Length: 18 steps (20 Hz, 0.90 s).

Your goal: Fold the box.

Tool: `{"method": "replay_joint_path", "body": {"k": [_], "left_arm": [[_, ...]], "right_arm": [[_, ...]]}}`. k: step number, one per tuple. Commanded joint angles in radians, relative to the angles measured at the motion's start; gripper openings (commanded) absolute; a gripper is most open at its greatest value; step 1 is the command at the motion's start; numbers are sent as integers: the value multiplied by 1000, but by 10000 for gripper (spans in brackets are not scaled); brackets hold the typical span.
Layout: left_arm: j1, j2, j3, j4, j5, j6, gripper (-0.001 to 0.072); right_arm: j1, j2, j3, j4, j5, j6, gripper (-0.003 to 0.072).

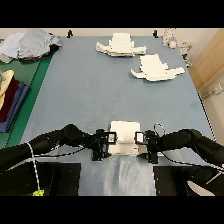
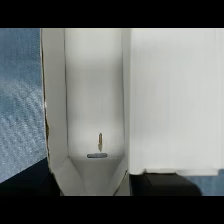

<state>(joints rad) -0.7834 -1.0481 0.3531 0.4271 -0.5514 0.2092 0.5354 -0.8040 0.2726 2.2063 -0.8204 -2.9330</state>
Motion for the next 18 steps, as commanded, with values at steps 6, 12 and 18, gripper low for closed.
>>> {"method": "replay_joint_path", "body": {"k": [6,12,18], "left_arm": [[0,0,1,0,0,0,473],[0,0,1,0,0,0,473],[0,0,1,0,0,0,474]], "right_arm": [[0,1,3,-20,-2,40,720],[0,43,162,-397,-240,475,720],[1,135,254,-434,-563,791,720]]}}
